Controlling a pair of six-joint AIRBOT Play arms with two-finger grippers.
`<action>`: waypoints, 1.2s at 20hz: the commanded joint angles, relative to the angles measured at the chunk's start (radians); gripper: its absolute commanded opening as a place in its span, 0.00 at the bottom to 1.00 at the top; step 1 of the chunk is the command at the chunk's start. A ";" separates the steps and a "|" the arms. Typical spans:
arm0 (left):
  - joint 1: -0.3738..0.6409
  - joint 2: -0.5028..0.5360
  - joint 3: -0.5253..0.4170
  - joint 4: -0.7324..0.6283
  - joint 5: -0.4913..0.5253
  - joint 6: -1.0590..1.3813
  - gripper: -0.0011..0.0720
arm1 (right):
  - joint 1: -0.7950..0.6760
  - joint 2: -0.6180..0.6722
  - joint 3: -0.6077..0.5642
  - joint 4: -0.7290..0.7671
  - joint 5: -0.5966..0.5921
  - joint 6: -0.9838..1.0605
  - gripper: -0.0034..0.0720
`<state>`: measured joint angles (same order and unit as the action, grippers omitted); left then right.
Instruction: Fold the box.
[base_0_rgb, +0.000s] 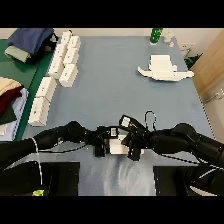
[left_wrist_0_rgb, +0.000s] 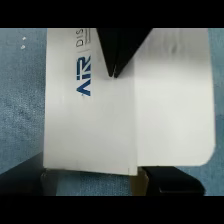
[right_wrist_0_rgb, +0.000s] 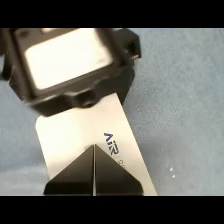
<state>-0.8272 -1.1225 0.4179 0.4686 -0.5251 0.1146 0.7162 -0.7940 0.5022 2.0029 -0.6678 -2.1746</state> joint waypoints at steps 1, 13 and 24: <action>0.000 0.000 0.001 0.000 0.000 0.000 0.72 | 0.047 0.016 -0.014 -0.129 0.030 -0.029 0.21; -0.001 0.000 0.001 0.000 0.000 0.000 0.72 | 0.047 -0.003 0.011 -0.109 0.006 -0.343 0.66; 0.000 0.000 0.001 0.000 0.000 0.000 0.72 | 0.084 -0.048 0.011 -0.078 0.020 -0.427 0.66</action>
<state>-0.8272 -1.1229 0.4179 0.4686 -0.5255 0.1143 0.7818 -0.8375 0.5121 1.9251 -0.6533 -2.5912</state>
